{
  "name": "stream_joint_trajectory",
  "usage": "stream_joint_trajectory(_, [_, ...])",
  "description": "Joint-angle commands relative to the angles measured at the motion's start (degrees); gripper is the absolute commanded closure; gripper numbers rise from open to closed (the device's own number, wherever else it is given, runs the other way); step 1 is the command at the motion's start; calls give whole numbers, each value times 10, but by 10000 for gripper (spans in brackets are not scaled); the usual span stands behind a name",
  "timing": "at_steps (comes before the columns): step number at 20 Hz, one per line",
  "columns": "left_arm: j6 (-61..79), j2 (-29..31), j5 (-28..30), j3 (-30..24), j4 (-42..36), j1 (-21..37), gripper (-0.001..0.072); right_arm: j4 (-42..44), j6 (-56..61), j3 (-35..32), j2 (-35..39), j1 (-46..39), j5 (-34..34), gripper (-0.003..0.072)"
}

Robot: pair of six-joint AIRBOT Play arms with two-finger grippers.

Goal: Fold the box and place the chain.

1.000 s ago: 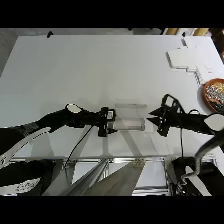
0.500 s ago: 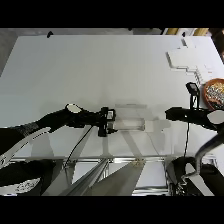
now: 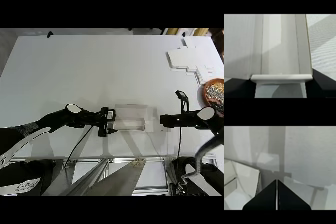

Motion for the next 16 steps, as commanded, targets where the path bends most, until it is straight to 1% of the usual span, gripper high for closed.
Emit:
stream_joint_trajectory(1, [0,0,0,0,0,0,681,27,3,0,-18,34,10,670])
stream_joint_trajectory(3, [0,0,0,0,0,0,681,63,-6,0,-15,47,28,670])
stream_joint_trajectory(5, [0,0,0,0,0,0,681,102,-38,0,3,57,50,664])
stream_joint_trajectory(7, [0,0,0,0,0,0,681,116,-48,0,29,57,63,548])
stream_joint_trajectory(9, [0,0,0,0,0,0,681,116,-48,0,57,57,76,484])
stream_joint_trajectory(12, [0,0,0,0,0,0,681,116,-48,0,91,57,86,482])
stream_joint_trajectory(13, [0,0,0,0,0,0,681,116,-48,0,99,57,87,430])
stream_joint_trajectory(14, [0,0,0,0,0,0,681,117,-47,0,103,57,87,306])
stream_joint_trajectory(15, [0,0,0,0,0,0,681,120,-46,0,106,57,86,211])
stream_joint_trajectory(16, [0,0,0,0,0,0,681,123,-46,0,106,57,85,212])
